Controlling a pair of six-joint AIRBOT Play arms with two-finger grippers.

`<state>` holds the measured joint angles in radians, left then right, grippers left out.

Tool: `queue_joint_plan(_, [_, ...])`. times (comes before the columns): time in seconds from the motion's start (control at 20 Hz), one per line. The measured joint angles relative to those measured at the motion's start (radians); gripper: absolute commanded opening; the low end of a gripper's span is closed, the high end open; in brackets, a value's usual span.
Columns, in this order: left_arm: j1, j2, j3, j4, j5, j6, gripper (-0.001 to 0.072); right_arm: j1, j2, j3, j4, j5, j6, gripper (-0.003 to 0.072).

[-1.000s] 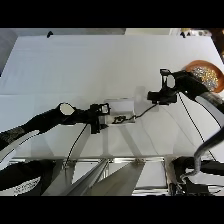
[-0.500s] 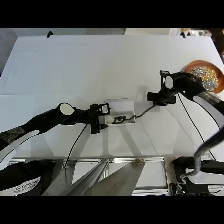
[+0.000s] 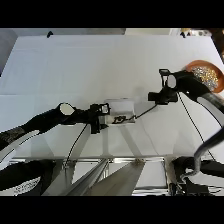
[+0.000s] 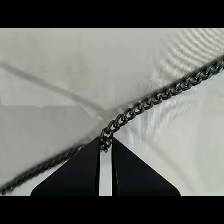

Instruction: Fold the box and place the chain.

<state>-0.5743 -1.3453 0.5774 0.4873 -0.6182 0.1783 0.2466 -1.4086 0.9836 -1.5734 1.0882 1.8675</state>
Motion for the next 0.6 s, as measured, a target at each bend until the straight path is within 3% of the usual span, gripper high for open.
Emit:
queue_joint_plan(0.2, [0.0,0.0,0.0,0.0,0.0,0.0,0.0011,0.001,0.159,0.0,0.029,0.071,-0.119,0.0016])
queue_joint_plan(0.6, [0.0,0.0,0.0,0.0,0.0,0.0,0.0011,0.037,0.473,0.0,0.319,0.116,-0.278,0.0016])
